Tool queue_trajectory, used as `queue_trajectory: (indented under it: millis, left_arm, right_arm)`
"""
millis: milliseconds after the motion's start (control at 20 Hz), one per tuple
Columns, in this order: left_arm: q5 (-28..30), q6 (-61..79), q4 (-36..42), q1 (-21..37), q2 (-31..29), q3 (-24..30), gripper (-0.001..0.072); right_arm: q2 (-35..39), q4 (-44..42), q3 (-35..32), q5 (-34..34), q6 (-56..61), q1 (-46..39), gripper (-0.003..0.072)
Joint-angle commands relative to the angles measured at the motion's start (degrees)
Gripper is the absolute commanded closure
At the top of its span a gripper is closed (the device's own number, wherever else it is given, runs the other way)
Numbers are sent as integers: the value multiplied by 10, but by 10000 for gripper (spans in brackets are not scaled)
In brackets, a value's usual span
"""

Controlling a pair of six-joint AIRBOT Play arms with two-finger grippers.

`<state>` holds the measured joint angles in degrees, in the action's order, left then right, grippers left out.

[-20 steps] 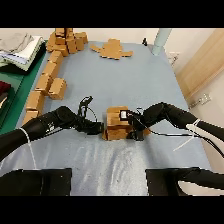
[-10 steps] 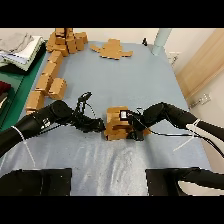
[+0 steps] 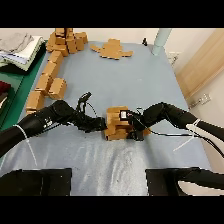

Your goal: Fold the box.

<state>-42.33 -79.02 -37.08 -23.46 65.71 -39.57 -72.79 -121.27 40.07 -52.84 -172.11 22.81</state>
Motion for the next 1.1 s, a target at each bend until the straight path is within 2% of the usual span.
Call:
queue_trajectory:
  millis: [0,200,400,700,1050]
  left_arm:
    - [15,-61,-20,-20,7,-2,235]
    - [64,-197,-144,-93,10,-35,235]
    - [31,-390,-333,-141,28,-77,235]
    - [-43,-473,-438,-201,108,-163,235]
    - [-120,-516,-485,-233,157,-231,235]
  right_arm:
    - [0,0,0,0,0,0,173]
    - [0,0,0,0,0,0,173]
    - [0,0,0,0,0,0,173]
    - [0,0,0,0,0,0,174]
    - [0,0,0,0,0,0,173]
